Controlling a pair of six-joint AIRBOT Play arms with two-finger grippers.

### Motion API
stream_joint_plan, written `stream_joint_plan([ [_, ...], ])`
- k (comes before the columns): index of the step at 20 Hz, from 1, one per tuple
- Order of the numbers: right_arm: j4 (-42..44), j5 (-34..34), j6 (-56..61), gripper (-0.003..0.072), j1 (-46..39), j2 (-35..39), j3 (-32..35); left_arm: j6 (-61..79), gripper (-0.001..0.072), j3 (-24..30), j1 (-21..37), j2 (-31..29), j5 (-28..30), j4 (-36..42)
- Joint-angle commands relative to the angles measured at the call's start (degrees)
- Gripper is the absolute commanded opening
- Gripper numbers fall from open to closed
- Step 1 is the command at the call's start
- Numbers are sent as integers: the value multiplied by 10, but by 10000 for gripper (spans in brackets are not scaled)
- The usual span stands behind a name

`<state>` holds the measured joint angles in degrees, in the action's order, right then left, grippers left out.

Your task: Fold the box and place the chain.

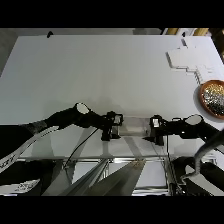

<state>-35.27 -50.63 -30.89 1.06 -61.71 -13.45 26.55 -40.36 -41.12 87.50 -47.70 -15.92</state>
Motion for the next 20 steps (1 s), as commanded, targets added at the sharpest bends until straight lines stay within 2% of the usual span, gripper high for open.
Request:
stream_joint_plan([
  [1, -13, -7, 25, 691, 0, 33, -1, 0, 210, 0, 0, 0, 10, 2],
  [9, -130, -49, 148, 691, 0, 165, -1, 0, 210, 0, 0, 0, 10, 2],
  [15, -200, -115, 266, 675, 0, 241, -1, 0, 210, 0, 0, 0, 10, 2],
  [18, -196, -115, 297, 657, 0, 298, -1, 0, 210, 0, 0, 0, 10, 2],
  [20, -156, -116, 296, 657, 1, 340, -1, 0, 210, 0, 0, 0, 10, 2],
])
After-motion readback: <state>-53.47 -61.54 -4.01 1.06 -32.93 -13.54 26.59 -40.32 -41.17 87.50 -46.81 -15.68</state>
